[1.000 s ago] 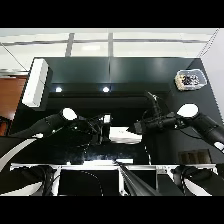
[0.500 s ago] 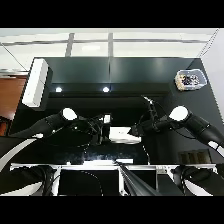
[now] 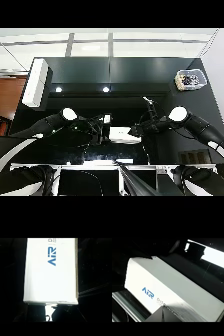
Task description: Fold the box and place the chain.
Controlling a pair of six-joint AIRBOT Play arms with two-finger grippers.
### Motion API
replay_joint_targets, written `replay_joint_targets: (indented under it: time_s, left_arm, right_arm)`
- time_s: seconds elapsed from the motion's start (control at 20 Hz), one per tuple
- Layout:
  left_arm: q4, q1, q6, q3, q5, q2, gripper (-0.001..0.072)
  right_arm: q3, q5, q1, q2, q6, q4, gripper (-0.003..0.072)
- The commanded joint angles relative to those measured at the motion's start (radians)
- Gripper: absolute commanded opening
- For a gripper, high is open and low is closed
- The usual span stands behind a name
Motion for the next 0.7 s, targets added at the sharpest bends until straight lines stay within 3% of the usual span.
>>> replay_joint_targets:
  time_s: [0.0,0.25,0.4,0.5,0.65]
  left_arm:
    - [0.0,0.0,0.0,0.001,0.0,0.0,0.035]
    - [0.0,0.0,0.0,0.001,0.0,0.0,0.035]
    - [0.0,0.0,0.0,0.001,0.0,0.0,0.035]
    - [0.0,0.0,0.0,0.001,0.0,0.0,0.035]
    - [0.0,0.0,0.0,0.001,0.0,0.0,0.035]
  right_arm:
    - [-0.001,-0.006,0.001,-0.003,0.003,-0.005,0.0009]
    - [0.003,-0.019,-0.002,-0.002,0.034,0.016,0.001]
    - [0.066,0.134,-0.024,0.0,-0.049,0.033,0.0009]
    - [0.106,0.192,-0.089,0.019,-0.05,0.033,0.001]
    - [0.114,0.169,-0.23,0.106,-0.047,0.031,0.0009]
